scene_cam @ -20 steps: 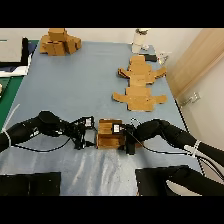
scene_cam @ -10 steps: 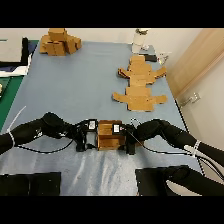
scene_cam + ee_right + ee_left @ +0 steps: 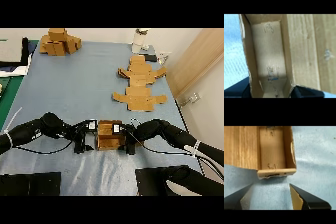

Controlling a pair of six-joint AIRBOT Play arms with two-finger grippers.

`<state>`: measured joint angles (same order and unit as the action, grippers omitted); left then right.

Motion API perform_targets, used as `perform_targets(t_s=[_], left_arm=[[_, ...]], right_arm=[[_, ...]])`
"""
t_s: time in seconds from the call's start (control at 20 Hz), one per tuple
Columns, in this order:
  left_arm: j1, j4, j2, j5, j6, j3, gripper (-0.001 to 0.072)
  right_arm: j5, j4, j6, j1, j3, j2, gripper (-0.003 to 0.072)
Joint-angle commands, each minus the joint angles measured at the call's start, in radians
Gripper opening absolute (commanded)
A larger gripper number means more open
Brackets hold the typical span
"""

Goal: Fold the box.

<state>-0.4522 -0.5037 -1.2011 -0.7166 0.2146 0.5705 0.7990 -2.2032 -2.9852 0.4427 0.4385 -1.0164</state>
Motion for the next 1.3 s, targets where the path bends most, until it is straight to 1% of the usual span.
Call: perform_targets(t_s=[0.0, 0.1, 0.3, 0.45, 0.65, 0.75, 1.0, 1.25], left_arm=[[-0.047, -0.004, 0.0, 0.036, -0.033, 0.0, 0.0696], [-0.068, -0.004, -0.012, 0.064, -0.033, 0.0, 0.0696], [-0.115, 0.059, -0.027, 0.108, -0.032, 0.0, 0.0696], [-0.128, 0.085, -0.027, 0.15, -0.031, -0.003, 0.0696], [-0.128, 0.095, -0.027, 0.15, -0.027, -0.031, 0.0696], [-0.128, 0.127, -0.027, 0.148, 0.006, -0.042, 0.0696], [-0.145, 0.19, -0.026, 0.169, 0.067, -0.042, 0.0696], [-0.165, 0.19, -0.027, 0.195, 0.074, -0.042, 0.0695]], right_arm=[[-0.001, 0.0, 0.0, 0.0, 0.001, 0.0, 0.0536], [0.0, 0.0, 0.0, 0.0, 0.001, 0.0, 0.0535], [-0.001, 0.0, 0.0, 0.0, 0.0, 0.0, 0.0536], [-0.001, 0.0, 0.0, 0.0, 0.001, 0.0, 0.0535], [-0.001, 0.0, 0.0, 0.0, 0.001, 0.0, 0.0535], [-0.001, 0.0, 0.0, 0.0, 0.001, 0.0, 0.0535], [-0.001, 0.0, 0.0, 0.0, 0.0, 0.0, 0.0535], [-0.001, 0.0, 0.0, 0.0, 0.001, 0.0, 0.0535]])
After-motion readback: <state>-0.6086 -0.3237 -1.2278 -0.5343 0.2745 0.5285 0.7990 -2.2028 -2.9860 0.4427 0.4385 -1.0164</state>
